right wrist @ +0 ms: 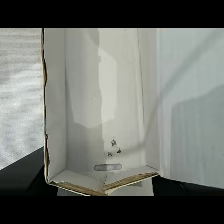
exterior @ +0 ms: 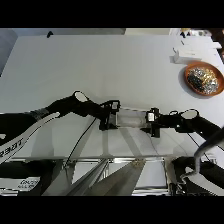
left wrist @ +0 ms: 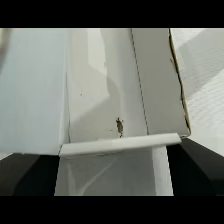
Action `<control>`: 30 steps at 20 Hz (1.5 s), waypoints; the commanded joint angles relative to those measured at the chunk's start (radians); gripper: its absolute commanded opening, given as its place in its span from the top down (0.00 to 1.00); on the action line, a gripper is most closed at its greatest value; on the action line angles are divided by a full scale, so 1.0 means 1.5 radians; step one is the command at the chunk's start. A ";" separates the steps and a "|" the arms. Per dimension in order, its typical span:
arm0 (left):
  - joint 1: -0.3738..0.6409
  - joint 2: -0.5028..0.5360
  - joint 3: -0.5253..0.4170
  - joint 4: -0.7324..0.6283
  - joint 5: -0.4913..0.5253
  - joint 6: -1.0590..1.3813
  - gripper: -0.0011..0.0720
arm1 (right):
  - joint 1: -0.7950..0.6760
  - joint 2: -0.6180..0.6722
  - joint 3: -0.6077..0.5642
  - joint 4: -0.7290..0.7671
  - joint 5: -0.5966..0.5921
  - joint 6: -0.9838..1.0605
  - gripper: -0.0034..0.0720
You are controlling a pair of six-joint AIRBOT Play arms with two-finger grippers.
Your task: Fold the box and place the chain.
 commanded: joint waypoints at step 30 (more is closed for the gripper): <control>-0.011 -0.005 0.001 0.003 0.008 -0.005 0.75 | 0.000 0.001 0.000 0.005 0.003 0.027 0.29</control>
